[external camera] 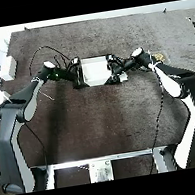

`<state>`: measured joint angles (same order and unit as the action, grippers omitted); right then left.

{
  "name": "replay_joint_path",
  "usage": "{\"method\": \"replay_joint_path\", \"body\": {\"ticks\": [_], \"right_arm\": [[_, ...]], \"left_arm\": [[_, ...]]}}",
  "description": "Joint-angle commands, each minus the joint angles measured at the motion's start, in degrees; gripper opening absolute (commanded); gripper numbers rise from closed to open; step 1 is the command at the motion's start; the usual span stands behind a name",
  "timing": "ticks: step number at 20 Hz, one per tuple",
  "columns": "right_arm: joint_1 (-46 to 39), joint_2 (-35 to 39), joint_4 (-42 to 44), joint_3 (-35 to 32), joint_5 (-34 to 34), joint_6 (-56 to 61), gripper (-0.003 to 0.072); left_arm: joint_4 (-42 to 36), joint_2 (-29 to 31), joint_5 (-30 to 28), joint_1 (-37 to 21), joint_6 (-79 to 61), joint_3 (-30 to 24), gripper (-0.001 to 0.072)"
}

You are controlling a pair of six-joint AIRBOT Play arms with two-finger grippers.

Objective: Fold the box and place the chain.

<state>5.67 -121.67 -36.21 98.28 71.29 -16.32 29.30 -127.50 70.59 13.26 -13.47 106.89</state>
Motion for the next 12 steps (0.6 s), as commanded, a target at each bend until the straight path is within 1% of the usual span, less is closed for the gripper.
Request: {"method": "replay_joint_path", "body": {"ticks": [1, 2, 5, 7, 10, 12], "right_arm": [[0.07, -0.02, 0.0, 0.04, 0.31, -0.22, 0.0407], [0.07, -0.02, 0.0, 0.04, 0.31, -0.22, 0.0407], [0.07, -0.02, 0.0, 0.04, 0.31, -0.22, 0.0407], [0.07, -0.02, 0.0, 0.04, 0.31, -0.22, 0.0407], [0.07, -0.02, 0.0, 0.04, 0.31, -0.22, 0.0407], [0.07, -0.02, 0.0, 0.04, 0.33, -0.22, 0.0407]], "left_arm": [[-0.66, -0.13, -3.93, -0.02, -0.11, 0.0, 0.072], [-0.61, -0.13, -3.72, -0.02, -0.11, 0.0, 0.072], [-0.59, -0.17, 0.15, -0.02, -2.27, 0.0, 0.072], [-0.59, -0.37, 1.27, -0.02, -2.27, 0.0, 0.0719], [-1.01, -1.36, 1.99, 0.07, -2.54, 0.0, 0.0719], [-1.25, -1.51, 1.16, 0.15, -2.64, 0.0, 0.072]]}}
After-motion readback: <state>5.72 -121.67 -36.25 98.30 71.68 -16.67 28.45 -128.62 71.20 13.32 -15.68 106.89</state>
